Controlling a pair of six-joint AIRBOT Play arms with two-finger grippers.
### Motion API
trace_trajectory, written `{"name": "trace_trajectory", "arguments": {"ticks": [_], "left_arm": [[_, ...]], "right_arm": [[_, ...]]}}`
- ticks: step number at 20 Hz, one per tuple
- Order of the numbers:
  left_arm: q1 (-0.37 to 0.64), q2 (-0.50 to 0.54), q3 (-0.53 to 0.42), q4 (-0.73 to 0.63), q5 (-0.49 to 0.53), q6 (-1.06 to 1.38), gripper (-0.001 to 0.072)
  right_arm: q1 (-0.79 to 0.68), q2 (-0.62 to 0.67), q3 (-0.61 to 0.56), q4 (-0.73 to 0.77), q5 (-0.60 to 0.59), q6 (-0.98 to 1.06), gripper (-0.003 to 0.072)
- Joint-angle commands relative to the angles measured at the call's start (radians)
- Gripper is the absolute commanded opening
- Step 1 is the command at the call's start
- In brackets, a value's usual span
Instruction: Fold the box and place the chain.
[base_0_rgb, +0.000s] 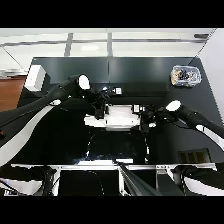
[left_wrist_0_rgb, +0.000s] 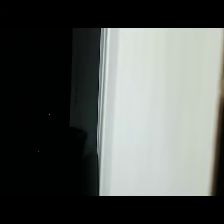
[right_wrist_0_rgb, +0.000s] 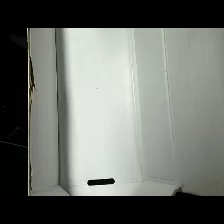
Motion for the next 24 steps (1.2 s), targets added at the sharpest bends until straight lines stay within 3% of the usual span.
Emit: {"name": "trace_trajectory", "arguments": {"ticks": [1, 24], "left_arm": [[0.000, 0.001, 0.001, 0.000, 0.000, 0.000, 0.0020], [0.000, 0.001, 0.001, 0.000, 0.008, 0.000, 0.0020]], "right_arm": [[0.001, -0.001, 0.000, -0.002, -0.005, 0.005, 0.0702], [0.033, -0.007, 0.003, -0.039, -0.057, 0.055, 0.0702]]}}
